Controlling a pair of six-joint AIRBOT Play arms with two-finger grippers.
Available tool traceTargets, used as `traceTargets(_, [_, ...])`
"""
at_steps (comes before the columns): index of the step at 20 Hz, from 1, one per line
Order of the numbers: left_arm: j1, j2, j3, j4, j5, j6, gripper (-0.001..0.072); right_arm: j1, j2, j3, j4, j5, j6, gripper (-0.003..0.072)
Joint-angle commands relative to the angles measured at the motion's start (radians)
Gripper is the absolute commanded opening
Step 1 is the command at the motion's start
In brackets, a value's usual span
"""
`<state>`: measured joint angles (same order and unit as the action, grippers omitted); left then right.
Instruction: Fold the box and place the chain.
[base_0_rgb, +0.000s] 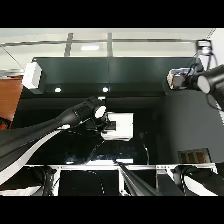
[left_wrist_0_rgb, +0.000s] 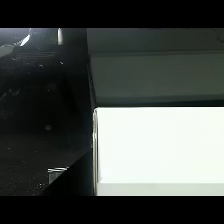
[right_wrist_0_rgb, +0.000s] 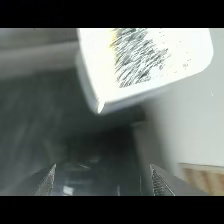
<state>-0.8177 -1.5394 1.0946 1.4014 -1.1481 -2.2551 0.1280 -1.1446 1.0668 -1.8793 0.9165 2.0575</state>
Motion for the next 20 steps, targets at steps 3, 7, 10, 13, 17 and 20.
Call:
traceTargets(3, [0.001,0.001,0.001,0.0,-0.015,0.0,0.0026,-0.276,-0.36,0.232,0.261,-0.201,-0.109,0.07])
traceTargets(7, [0.001,0.001,0.001,0.0,-0.016,0.0,0.0026,-0.284,-0.634,0.527,0.292,-0.016,-0.188,0.0588])
traceTargets(10, [0.001,0.001,0.001,0.0,-0.013,0.0,0.0026,-0.282,-0.712,0.592,0.298,-0.033,-0.183,0.0527])
traceTargets(13, [0.001,0.001,0.001,0.0,-0.014,0.0,0.0026,-0.283,-0.743,0.596,0.298,-0.041,-0.183,0.0527])
traceTargets(17, [0.001,0.001,0.001,-0.001,-0.014,0.0,0.0026,-0.283,-0.767,0.596,0.298,-0.042,-0.184,0.0527])
traceTargets(20, [0.001,0.001,0.001,-0.001,-0.016,0.0,0.0026,-0.284,-0.778,0.596,0.298,-0.037,-0.184,0.0276])
